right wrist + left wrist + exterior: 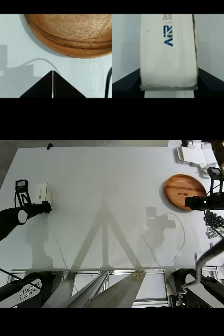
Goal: Fold the box and place the chain.
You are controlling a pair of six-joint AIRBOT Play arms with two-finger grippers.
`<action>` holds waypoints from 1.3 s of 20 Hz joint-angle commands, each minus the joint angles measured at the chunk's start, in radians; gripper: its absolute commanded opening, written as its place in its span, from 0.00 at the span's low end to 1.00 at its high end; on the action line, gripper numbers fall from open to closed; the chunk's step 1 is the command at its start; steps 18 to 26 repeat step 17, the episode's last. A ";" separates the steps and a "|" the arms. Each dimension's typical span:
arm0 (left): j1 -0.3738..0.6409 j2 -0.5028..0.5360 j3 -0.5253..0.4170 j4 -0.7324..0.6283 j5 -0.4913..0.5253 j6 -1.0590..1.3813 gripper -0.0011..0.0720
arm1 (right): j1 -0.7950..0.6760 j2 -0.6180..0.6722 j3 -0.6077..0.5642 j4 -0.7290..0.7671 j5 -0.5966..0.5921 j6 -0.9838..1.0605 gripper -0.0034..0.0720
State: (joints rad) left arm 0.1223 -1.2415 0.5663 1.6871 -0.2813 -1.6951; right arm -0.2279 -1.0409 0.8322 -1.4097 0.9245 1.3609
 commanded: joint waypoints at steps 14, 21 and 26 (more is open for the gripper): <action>0.002 0.291 -0.006 0.023 -0.181 0.084 0.97 | -0.001 0.000 0.001 0.000 0.000 0.000 0.06; 0.002 0.330 -0.006 0.023 -0.201 0.083 0.97 | -0.001 0.000 0.001 0.000 0.000 0.000 0.06; 0.002 0.330 -0.006 0.023 -0.201 0.083 0.97 | -0.001 0.000 0.001 0.000 0.000 0.000 0.06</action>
